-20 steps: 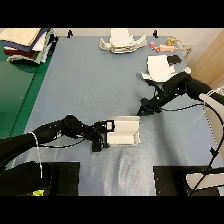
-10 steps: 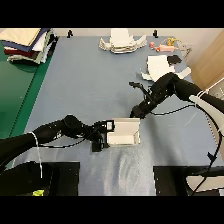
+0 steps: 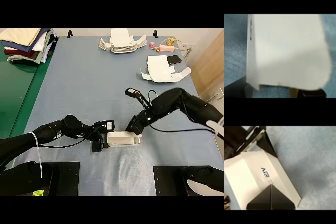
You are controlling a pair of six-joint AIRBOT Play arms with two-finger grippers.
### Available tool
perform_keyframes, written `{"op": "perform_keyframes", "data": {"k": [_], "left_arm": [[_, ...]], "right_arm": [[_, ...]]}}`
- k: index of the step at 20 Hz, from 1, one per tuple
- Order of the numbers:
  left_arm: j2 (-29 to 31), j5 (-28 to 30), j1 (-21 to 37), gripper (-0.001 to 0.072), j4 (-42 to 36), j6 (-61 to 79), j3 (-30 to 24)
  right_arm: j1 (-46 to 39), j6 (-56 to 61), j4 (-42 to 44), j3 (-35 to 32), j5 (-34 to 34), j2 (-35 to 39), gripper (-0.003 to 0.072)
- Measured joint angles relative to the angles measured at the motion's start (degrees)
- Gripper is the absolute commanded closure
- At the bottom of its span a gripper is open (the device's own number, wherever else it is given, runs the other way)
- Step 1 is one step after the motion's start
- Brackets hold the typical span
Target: Fold the box.
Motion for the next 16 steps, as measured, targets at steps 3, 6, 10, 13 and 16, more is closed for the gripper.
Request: {"op": "perform_keyframes", "data": {"k": [3,6,10,13,16], "left_arm": [[0.0,0.0,0.0,0.0238,0.0,0.0,0.02],[-0.02,0.0,0.0,0.0239,0.0,0.0,0.02],[-0.02,0.0,0.0,0.0239,0.0,0.0,0.0],[-0.02,0.0,0.0,0.0239,-0.02,-0.02,0.0],[-0.02,0.0,0.0,0.0238,-0.02,0.0,0.0]], "right_arm": [[4.59,-0.79,-4.5,-5.35,7.67,5.97,0.0683],[8.52,-1.14,-9.6,-9.2,15.52,10.19,0.0582],[11.5,-3.41,-14.51,-10.86,22.43,12.52,0.0294],[12.24,-7.15,-15.85,-10.93,24.52,13.09,0.0253],[12.76,-9.79,-16.2,-10.71,24.81,13.31,0.0254]]}}
